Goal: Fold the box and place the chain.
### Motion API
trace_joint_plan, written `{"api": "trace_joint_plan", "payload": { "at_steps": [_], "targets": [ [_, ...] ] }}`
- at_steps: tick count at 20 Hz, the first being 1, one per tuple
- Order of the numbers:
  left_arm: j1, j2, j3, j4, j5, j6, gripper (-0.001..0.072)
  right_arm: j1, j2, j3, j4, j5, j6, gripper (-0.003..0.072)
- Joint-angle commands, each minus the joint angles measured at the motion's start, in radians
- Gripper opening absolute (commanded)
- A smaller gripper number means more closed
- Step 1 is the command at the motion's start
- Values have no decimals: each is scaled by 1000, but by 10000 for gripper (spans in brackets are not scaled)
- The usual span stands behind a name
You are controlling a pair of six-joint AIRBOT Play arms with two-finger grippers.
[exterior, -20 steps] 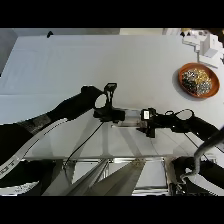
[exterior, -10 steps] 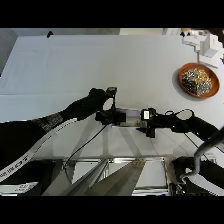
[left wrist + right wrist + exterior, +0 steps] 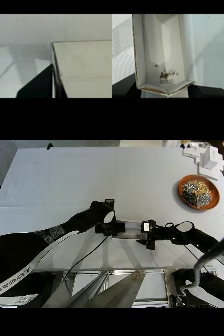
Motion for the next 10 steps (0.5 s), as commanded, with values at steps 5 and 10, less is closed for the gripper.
{"api": "trace_joint_plan", "payload": {
  "at_steps": [5,10],
  "targets": [
    [-8,0,1,-16,-37,15,28,0,0,0,1,0,2,336],
    [-14,0,31,-20,-72,113,438,0,0,0,1,0,1,336]
  ]
}}
